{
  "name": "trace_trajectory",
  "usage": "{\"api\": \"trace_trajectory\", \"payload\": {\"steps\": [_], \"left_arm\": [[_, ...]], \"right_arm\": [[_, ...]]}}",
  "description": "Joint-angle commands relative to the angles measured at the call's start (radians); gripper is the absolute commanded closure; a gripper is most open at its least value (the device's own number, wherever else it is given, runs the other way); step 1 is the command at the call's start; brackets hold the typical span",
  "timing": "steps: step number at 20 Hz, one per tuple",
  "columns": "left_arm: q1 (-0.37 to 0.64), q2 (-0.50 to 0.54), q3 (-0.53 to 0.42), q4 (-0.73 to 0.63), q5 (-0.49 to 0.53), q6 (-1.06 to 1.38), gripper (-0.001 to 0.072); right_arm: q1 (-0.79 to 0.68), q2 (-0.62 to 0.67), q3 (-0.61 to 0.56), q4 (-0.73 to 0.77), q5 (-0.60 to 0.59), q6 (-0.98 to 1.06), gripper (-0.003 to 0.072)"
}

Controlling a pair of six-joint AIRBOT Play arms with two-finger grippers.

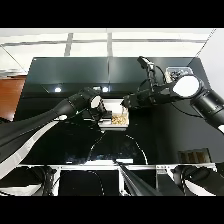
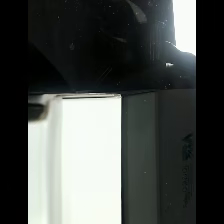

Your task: Fold the box and place the chain.

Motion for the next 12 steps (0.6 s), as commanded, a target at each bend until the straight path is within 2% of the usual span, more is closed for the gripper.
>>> {"api": "trace_trajectory", "payload": {"steps": [1, 5, 12], "left_arm": [[0.001, 0.0, 0.0, 0.0, 0.0, 0.0, 0.0681], [0.001, 0.0, 0.0, 0.0, 0.0, 0.0, 0.0682], [0.001, 0.0, 0.0, 0.0, 0.0, 0.0, 0.0682]], "right_arm": [[0.0, -0.004, 0.021, 0.065, 0.015, -0.016, 0.0671], [0.0, -0.004, 0.092, 0.105, 0.029, -0.046, 0.0671], [0.002, -0.006, 0.07, 0.066, 0.035, -0.042, 0.0671]]}}
